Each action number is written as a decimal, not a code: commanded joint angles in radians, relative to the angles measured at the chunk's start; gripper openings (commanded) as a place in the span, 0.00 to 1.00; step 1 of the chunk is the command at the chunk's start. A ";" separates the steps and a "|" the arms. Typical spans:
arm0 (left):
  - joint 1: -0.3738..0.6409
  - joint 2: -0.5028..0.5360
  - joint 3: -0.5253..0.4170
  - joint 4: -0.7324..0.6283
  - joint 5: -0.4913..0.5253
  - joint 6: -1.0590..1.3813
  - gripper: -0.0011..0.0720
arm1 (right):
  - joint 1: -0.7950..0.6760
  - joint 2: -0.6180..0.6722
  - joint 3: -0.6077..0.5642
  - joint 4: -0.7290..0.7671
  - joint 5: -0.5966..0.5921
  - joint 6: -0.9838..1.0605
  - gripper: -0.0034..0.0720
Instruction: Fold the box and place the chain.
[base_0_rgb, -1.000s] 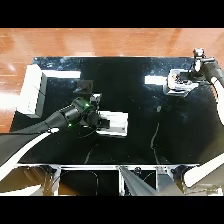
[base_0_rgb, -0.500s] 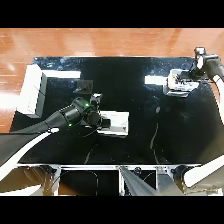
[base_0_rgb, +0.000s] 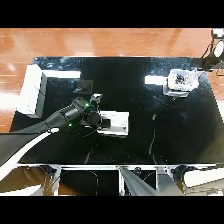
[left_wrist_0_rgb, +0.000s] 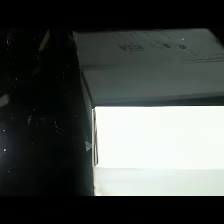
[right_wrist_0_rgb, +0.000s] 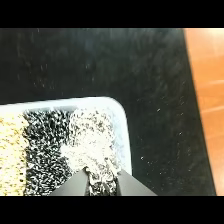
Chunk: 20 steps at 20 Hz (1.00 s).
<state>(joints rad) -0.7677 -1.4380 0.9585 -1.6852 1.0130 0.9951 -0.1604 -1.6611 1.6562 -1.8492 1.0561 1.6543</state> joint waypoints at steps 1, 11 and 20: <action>-0.001 0.000 0.000 0.000 0.008 0.000 0.04 | 0.000 0.059 0.024 0.020 0.011 -0.018 0.08; -0.001 0.000 0.000 0.000 0.012 0.000 0.04 | 0.000 0.295 0.029 0.296 0.122 -0.160 0.08; -0.004 0.000 0.000 0.000 0.013 0.000 0.04 | 0.144 0.595 -0.161 0.513 0.307 -0.286 0.09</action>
<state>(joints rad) -0.7712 -1.4380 0.9585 -1.6852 1.0267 0.9951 -0.0818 -1.1736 1.5761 -1.3773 1.3205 1.3911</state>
